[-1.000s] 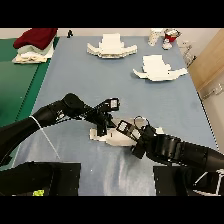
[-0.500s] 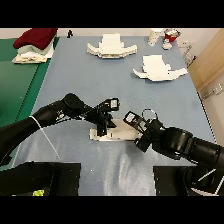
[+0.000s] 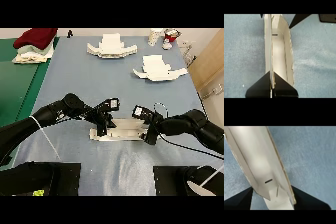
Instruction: Fold the box.
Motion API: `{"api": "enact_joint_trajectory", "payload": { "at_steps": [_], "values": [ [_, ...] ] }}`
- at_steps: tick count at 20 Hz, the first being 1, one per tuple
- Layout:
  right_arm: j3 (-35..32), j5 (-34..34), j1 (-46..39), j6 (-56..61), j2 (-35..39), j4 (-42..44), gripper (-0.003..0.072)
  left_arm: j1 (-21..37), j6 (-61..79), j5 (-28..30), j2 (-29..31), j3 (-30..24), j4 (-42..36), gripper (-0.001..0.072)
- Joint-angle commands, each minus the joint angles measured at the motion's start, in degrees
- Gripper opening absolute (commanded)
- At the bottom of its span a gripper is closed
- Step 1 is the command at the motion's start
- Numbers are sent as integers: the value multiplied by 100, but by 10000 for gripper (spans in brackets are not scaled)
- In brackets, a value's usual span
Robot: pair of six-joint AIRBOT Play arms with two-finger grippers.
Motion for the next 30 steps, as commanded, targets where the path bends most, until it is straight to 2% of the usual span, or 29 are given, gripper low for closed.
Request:
{"api": "enact_joint_trajectory", "payload": {
  "at_steps": [1, 4, 8, 24, 30],
  "values": [
    [4, -203, -702, -2149, -426, 1460, 720, 0, 2, 2, -4, -2, 0, 15],
    [7, -208, -723, -2844, -765, 1635, 720, 0, 0, 0, -4, -2, 0, 15],
    [4, -164, -966, -3134, -918, 1705, 720, 0, 2, 0, -4, -2, 0, 15],
    [4, -407, -1032, -3097, -870, 1596, 713, 0, 2, 2, -4, -2, 0, 15],
    [2, -396, -997, -3239, -870, 1821, 711, 0, 2, 2, -4, -2, 0, 15]
  ]
}}
